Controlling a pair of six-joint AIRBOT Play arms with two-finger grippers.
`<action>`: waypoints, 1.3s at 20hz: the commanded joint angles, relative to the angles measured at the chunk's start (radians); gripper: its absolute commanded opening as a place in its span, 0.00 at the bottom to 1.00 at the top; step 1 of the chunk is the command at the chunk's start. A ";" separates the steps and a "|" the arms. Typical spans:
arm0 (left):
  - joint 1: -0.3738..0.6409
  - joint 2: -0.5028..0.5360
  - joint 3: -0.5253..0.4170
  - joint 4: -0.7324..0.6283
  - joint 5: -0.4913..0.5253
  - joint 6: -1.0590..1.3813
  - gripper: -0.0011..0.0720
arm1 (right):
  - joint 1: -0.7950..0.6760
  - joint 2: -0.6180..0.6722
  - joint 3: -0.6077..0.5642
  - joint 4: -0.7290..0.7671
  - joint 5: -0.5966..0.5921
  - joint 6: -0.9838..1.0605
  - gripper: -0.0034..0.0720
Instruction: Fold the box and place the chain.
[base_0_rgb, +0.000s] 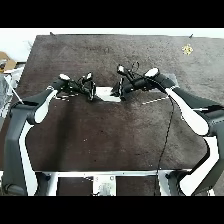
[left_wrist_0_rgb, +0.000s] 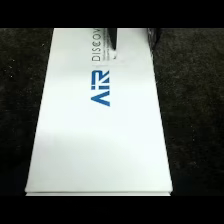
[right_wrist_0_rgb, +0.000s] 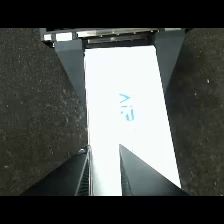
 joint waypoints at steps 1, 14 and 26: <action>0.001 0.001 0.001 -0.001 0.005 -0.001 0.66 | -0.016 0.013 0.010 0.171 0.007 -0.001 0.31; 0.001 0.001 0.001 -0.001 0.005 -0.001 0.66 | 0.009 -0.067 0.013 -0.091 0.052 0.002 0.04; 0.001 0.001 0.001 -0.001 0.005 -0.001 0.66 | -0.005 0.205 0.014 0.031 -0.053 0.080 0.03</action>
